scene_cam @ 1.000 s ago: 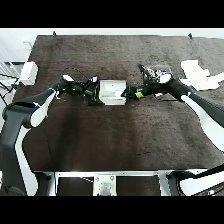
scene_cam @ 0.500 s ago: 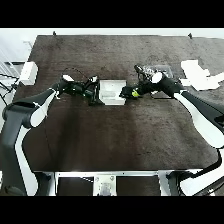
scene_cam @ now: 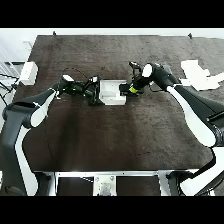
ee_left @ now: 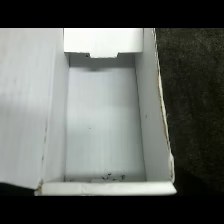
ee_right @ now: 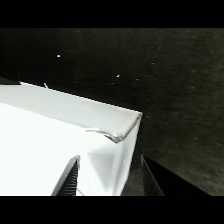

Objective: Fold the box and place the chain.

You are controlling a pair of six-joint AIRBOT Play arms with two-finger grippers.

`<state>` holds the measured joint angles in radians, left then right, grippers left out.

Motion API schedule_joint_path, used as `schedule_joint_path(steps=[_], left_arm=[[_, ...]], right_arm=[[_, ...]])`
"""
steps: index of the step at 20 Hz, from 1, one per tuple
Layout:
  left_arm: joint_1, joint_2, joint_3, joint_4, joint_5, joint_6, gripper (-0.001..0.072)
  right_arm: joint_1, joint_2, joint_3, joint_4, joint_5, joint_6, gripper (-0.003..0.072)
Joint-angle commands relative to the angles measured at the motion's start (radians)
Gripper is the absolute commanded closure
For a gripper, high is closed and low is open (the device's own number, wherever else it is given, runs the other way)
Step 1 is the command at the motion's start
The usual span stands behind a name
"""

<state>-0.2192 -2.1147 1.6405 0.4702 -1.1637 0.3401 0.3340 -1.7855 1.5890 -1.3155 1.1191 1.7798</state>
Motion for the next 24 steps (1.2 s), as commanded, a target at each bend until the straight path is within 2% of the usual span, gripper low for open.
schedule_joint_path(steps=[1,7,9,14,15,19,20,21,23,24], left_arm=[[0.001,0.0,0.0,0.0,0.0,0.0,0.0235],[0.001,0.0,0.0,0.0,0.0,0.0,0.0235],[0.001,0.0,0.0,0.0,0.0,0.0,0.0236],[0.001,0.0,0.0,0.0,0.001,0.0,0.0235],[0.001,0.0,0.0,0.0,0.001,0.0,0.0236],[0.001,0.0,0.0,0.0,0.001,0.0,0.0235],[0.001,0.0,0.0,0.0,0.0,0.0,0.0235],[0.001,0.0,0.0,0.0,0.001,0.0,0.0235],[0.001,0.0,0.0,0.0,0.001,0.0,0.0236],[0.001,0.0,0.0,0.0,0.001,0.0,0.0235]], right_arm=[[0.014,-0.024,0.075,-0.097,0.089,0.1,0.0225],[0.032,-0.119,0.164,-0.106,0.142,0.126,0.0241],[0.034,-0.146,0.205,-0.13,0.203,0.148,0.0247],[0.057,-0.159,0.211,-0.19,0.218,0.203,0.0249],[0.064,-0.159,0.211,-0.197,0.217,0.212,0.0282],[0.087,-0.16,0.211,-0.23,0.209,0.275,0.0327],[0.092,-0.161,0.211,-0.242,0.207,0.282,0.0386],[0.094,-0.161,0.211,-0.249,0.205,0.282,0.0389],[0.095,-0.161,0.211,-0.259,0.206,0.306,0.0474],[0.095,-0.163,0.211,-0.259,0.206,0.315,0.0476]])
